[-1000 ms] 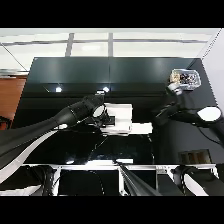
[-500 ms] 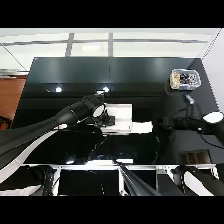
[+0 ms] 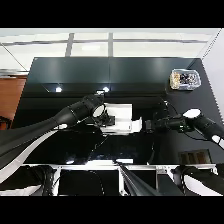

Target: Fold the box and place the chain.

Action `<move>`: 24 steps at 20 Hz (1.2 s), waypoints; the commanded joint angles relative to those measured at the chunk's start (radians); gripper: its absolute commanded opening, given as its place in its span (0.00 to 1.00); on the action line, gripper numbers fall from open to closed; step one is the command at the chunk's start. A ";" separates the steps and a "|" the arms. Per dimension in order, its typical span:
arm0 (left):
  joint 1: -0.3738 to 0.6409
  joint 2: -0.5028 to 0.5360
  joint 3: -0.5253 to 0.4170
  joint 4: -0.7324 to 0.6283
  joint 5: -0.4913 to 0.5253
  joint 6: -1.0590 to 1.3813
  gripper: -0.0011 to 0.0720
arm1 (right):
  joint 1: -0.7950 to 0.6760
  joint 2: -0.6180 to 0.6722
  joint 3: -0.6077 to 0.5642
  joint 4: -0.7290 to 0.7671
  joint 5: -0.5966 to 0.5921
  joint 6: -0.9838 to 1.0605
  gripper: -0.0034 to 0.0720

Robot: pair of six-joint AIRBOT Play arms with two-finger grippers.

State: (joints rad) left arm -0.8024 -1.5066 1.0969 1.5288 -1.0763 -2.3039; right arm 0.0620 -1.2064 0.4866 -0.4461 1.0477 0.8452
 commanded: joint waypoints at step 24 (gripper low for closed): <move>0.001 0.000 0.000 0.000 -0.026 0.000 0.05 | 0.488 -0.020 0.332 -0.686 -0.161 0.959 0.55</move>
State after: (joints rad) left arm -0.8024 -1.5066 1.0969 1.5284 -1.1015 -2.3043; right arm 0.4961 -1.2179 0.7700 -0.9310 0.8608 1.6337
